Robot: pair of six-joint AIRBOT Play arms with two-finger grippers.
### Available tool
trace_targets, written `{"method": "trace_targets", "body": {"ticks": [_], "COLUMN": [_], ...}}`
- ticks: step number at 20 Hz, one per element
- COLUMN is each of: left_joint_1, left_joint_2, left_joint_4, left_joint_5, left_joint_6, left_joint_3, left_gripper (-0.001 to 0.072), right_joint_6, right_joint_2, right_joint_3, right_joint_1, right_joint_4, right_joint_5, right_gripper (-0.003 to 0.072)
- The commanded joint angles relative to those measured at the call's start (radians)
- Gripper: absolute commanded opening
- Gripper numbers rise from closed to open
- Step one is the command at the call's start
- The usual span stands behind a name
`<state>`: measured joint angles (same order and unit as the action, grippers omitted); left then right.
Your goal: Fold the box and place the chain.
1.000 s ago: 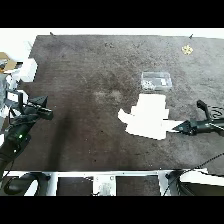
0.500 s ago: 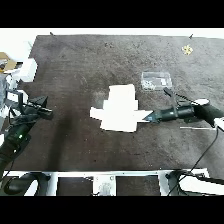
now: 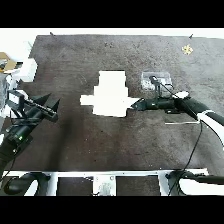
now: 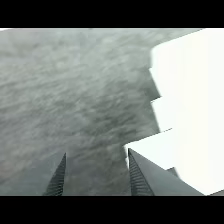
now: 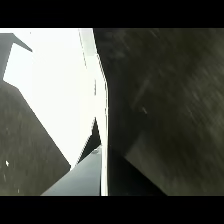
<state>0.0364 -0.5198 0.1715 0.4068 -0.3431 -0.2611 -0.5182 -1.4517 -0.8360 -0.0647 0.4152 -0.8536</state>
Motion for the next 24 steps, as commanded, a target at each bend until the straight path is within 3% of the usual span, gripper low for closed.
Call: {"method": "trace_targets", "body": {"ticks": [1, 4, 6, 11, 16, 17, 20, 24], "left_joint_1": [0.000, 0.000, 0.000, 0.000, 0.000, 0.000, 0.003, 0.015], "left_joint_2": [-0.021, -0.171, -0.313, -0.716, -1.037, -1.084, -1.205, -1.348], "left_joint_4": [0.022, -0.006, -0.083, -0.494, -0.631, -0.657, -0.713, -0.729], "left_joint_5": [0.045, 0.065, 0.131, 0.454, 0.713, 0.740, 0.787, 0.953], "left_joint_6": [0.023, 0.069, 0.169, 0.492, 0.565, 0.589, 0.644, 0.679], "left_joint_3": [-0.044, -0.150, -0.243, -0.597, -0.969, -1.033, -1.208, -1.386], "left_gripper": [0.0414, 0.0414, 0.0414, 0.0413, 0.0436, 0.0493, 0.0492, 0.0493], "right_joint_6": [0.108, 0.183, 0.235, 0.317, 0.347, 0.347, 0.347, 0.347], "right_joint_2": [-0.051, -0.089, -0.089, -0.090, -0.117, -0.119, -0.119, -0.119], "right_joint_3": [-0.006, -0.006, -0.010, -0.036, -0.037, -0.037, -0.038, -0.038], "right_joint_1": [-0.043, -0.043, -0.043, -0.043, -0.043, -0.043, -0.043, -0.043], "right_joint_4": [-0.101, -0.117, -0.119, -0.116, -0.106, -0.106, -0.106, -0.106], "right_joint_5": [0.083, 0.084, 0.090, 0.092, 0.091, 0.091, 0.091, 0.091], "right_gripper": [-0.0001, -0.0001, -0.0001, -0.0001, -0.0001, -0.0001, -0.0001, -0.0001]}}
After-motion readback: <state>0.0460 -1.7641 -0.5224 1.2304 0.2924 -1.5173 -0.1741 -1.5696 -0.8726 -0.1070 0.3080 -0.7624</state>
